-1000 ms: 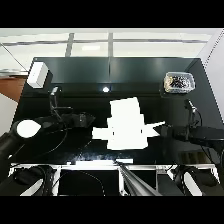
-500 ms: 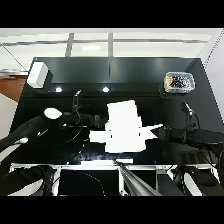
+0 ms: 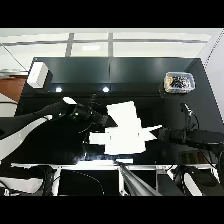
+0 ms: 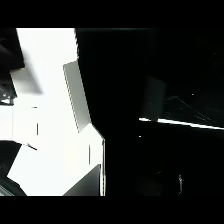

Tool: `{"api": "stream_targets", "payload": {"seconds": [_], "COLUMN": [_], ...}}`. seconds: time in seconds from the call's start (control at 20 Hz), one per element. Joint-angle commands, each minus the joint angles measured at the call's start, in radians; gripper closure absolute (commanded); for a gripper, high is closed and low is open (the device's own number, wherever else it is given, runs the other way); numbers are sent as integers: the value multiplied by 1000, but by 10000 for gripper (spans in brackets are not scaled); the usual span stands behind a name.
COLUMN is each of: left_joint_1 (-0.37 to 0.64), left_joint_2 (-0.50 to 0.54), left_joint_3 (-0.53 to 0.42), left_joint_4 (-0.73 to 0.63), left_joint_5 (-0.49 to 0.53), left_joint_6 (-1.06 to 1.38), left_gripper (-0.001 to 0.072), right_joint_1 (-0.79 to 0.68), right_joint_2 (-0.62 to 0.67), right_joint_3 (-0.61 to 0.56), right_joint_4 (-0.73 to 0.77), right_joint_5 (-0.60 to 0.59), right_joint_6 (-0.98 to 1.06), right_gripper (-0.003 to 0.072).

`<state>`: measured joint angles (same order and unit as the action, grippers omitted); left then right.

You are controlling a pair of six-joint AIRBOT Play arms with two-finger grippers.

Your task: Fold the box and place the chain.

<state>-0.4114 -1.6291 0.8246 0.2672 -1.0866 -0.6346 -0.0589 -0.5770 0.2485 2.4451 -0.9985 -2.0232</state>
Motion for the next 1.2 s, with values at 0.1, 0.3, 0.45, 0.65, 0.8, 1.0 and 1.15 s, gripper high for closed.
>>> {"api": "stream_targets", "payload": {"seconds": [0.1, 0.3, 0.45, 0.65, 0.8, 1.0, 1.15], "left_joint_1": [2, 6, 35, 51, 51, 51, 50], "left_joint_2": [-55, -57, -57, -58, -58, -54, 14], "left_joint_3": [46, 46, 46, 53, 56, 76, 97], "left_joint_4": [-8, -2, 11, 21, 61, 137, 205], "left_joint_5": [-172, -198, -202, -224, -237, -301, -276], "left_joint_6": [217, 270, 269, 271, 274, 301, 265], "left_gripper": [25, 156, 247, 447, 580, 685, 688], "right_joint_1": [1, 1, 1, 1, 1, -13, -71], "right_joint_2": [1, 1, 1, 1, 1, 1, 1], "right_joint_3": [-1, -1, -1, -1, -1, 18, 140], "right_joint_4": [-3, -3, -3, -5, -12, -69, -256], "right_joint_5": [0, 4, 3, 4, 3, -9, -12], "right_joint_6": [0, 0, 0, 0, 0, 8, 7], "right_gripper": [660, 659, 660, 660, 658, -29, -29]}}
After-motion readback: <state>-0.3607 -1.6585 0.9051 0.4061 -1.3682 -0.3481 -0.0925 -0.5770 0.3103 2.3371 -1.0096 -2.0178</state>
